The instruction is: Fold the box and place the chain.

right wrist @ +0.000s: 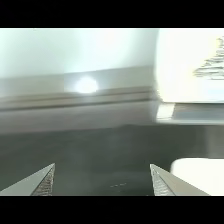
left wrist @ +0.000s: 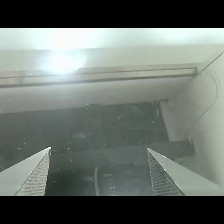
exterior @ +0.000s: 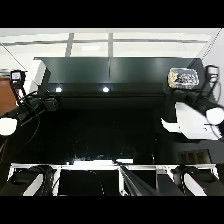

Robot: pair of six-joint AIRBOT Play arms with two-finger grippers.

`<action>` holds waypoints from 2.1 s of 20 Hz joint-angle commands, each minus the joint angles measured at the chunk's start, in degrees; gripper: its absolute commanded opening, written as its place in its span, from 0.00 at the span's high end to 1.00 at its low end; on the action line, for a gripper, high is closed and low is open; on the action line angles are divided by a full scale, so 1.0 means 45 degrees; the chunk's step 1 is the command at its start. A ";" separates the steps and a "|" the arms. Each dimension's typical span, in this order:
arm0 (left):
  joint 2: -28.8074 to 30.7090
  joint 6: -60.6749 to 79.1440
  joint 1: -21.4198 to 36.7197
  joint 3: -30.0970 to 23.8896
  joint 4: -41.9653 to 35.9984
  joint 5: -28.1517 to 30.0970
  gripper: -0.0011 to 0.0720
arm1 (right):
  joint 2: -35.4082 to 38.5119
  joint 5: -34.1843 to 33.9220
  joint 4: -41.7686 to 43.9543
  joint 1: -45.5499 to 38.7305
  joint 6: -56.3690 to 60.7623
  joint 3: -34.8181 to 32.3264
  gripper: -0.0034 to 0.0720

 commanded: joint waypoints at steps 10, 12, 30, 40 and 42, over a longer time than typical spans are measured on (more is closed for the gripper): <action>-0.0141 0.0005 -0.0015 -0.0005 0.0068 0.0189 0.01 | -0.4988 0.6071 -0.2599 -1.1035 -0.0238 0.4833 0.00; -0.0180 0.0005 -0.0015 -0.0005 0.0053 0.0180 0.01 | -0.6105 0.7917 -0.2531 -1.1254 -0.1749 0.5547 0.00; -0.0189 0.0000 -0.0010 -0.0005 0.0053 -0.0379 0.01 | -0.7218 1.2624 0.3157 -1.1196 -0.7888 0.6528 0.93; -0.0189 0.0000 -0.0015 -0.0005 -0.0019 -0.0384 0.01 | -0.4605 1.0890 0.9496 -0.7431 -0.7839 0.2982 0.93; -0.0189 0.0000 -0.0015 -0.0005 -0.0034 -0.0389 0.01 | -0.3512 0.8830 1.0224 -0.5761 -0.7834 0.1569 0.93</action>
